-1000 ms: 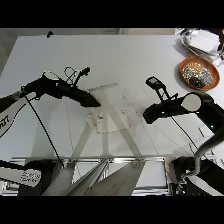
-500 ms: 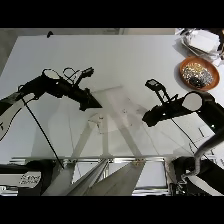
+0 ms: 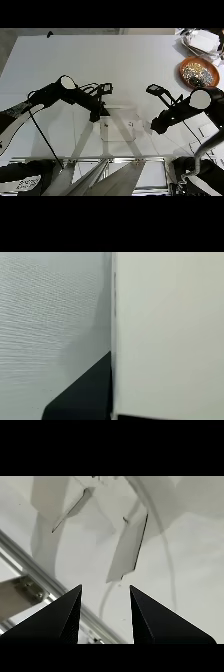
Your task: Fold the box and place the chain.
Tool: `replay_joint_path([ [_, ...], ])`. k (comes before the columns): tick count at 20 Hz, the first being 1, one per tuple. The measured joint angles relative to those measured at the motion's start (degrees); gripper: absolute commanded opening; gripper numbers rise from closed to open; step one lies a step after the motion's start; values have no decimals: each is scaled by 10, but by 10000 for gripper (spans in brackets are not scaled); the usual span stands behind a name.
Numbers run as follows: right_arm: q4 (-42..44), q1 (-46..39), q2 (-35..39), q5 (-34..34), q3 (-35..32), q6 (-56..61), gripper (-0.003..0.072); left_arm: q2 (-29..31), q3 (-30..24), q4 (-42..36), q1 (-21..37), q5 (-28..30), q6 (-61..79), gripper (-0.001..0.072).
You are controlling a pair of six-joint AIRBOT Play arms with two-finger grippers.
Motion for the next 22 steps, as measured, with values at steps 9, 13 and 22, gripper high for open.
replay_joint_path([
  [9,-19,0,7,-27,1,-4,342,-41,-11,-37,-8,84,51,7],
  [13,-21,0,7,-33,1,-6,342,-45,-11,-43,-9,95,66,5],
  [22,-21,0,7,-36,1,-7,341,-47,-11,-45,-9,106,82,5],
])
